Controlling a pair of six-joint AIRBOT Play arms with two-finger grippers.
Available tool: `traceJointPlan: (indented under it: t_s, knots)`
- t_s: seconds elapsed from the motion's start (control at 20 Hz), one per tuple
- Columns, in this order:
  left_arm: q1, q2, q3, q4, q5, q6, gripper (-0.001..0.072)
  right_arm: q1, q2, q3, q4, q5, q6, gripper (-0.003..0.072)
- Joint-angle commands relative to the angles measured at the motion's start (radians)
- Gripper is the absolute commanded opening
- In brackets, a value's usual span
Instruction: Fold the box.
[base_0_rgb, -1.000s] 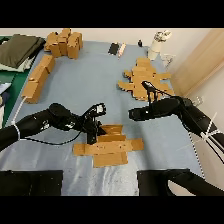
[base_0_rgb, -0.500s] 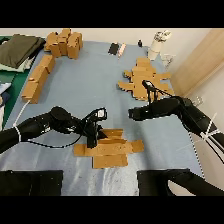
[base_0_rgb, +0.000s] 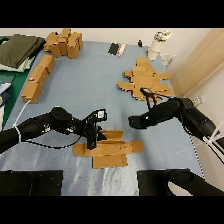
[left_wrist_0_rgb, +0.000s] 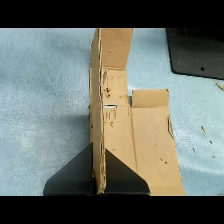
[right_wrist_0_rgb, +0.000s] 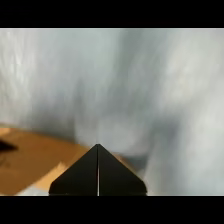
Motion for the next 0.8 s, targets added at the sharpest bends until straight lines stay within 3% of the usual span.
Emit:
traceJointPlan:
  t_s: [0.0,0.15,0.25,0.35,0.45,0.75]
  knots:
    - [0.000,0.001,0.000,0.002,-0.002,0.000,0.0015,0.240,0.111,-0.001,-0.215,-0.265,0.344,0.0002]
    - [0.000,0.001,0.000,0.002,-0.001,0.000,0.0015,0.552,0.232,-0.049,-0.324,-0.251,0.454,0.0001]
    - [0.000,0.001,0.000,0.002,-0.001,0.000,0.0015,0.785,0.268,-0.135,-0.500,-0.148,0.454,0.0002]
    - [0.000,0.001,0.000,0.002,-0.002,0.000,0.0015,0.960,0.266,-0.219,-0.576,-0.020,0.381,0.0023]
    - [0.000,0.001,0.000,0.002,0.000,0.000,0.0015,1.071,0.239,-0.277,-0.577,0.092,0.279,0.0513]
    - [-0.001,0.001,0.000,0.002,-0.001,0.000,0.0015,1.105,0.067,-0.296,-0.688,0.180,0.137,0.0529]
